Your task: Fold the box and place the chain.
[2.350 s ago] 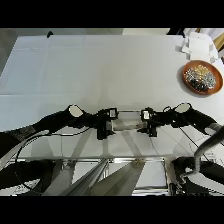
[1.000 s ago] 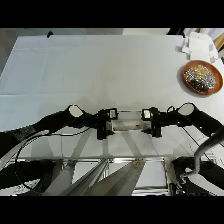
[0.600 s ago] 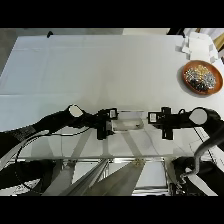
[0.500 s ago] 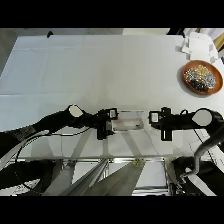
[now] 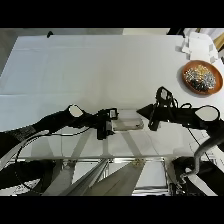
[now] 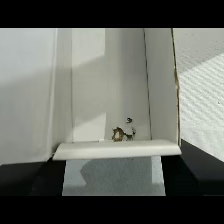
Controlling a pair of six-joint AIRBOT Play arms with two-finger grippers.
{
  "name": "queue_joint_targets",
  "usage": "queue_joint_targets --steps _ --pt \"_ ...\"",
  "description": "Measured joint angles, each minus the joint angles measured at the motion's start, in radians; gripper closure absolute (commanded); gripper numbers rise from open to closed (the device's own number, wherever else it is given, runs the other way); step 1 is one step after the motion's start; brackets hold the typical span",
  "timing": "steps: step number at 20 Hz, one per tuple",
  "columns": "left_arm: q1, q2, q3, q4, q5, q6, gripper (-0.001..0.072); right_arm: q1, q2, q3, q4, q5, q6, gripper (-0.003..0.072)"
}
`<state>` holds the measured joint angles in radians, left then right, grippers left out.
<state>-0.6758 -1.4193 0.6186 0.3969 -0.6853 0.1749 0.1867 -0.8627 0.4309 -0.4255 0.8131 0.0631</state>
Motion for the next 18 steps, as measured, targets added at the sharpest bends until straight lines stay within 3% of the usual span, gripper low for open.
queue_joint_targets --steps 4,9,13,18 --pt "0.0 0.0 0.0 0.0 0.0 0.0 0.0578 0.048 -0.175 0.0 0.112 -0.165 -0.011 0.0669" --pt "0.0 0.0 0.0 0.0 0.0 0.0 0.0578 0.085 -0.281 0.0 0.129 -0.237 -0.014 0.0669" --pt "0.0 0.0 0.0 0.0 0.0 0.0 0.0578 0.091 -0.26 0.005 0.057 -0.209 0.035 0.0669" --pt "0.0 0.0 0.0 0.0 0.0 0.0 0.0578 0.092 -0.079 0.042 -0.089 -0.117 0.074 0.0669"
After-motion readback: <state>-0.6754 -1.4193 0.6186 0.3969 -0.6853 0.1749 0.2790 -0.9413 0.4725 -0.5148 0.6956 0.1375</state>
